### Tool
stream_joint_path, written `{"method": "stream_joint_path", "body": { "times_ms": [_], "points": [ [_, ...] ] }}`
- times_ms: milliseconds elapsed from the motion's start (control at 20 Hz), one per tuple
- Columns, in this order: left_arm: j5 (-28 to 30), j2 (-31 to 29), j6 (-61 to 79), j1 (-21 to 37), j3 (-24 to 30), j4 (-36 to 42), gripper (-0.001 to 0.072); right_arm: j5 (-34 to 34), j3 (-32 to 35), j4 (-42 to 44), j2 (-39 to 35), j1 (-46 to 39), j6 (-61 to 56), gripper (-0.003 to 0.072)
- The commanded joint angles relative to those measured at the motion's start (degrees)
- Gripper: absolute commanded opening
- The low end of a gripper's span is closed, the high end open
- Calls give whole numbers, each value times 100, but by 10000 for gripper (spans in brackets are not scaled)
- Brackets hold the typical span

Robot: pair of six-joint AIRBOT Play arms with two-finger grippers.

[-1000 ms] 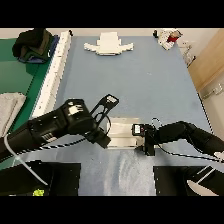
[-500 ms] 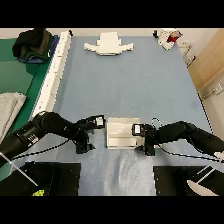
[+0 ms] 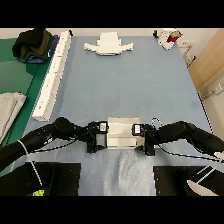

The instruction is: Fold the box.

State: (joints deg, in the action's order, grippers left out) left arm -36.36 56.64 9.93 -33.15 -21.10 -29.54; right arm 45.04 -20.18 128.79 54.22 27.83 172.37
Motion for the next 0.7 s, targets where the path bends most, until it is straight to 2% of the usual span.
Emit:
{"method": "stream_joint_path", "body": {
  "times_ms": [0,300,650],
  "points": [
    [166,262,326,-170,-79,483,689,0,2,0,-2,2,0,478],
    [177,527,570,-470,-140,640,689,0,2,0,-2,2,0,478],
    [236,599,538,-474,-146,632,688,0,2,0,-2,2,0,478]
  ]
}}
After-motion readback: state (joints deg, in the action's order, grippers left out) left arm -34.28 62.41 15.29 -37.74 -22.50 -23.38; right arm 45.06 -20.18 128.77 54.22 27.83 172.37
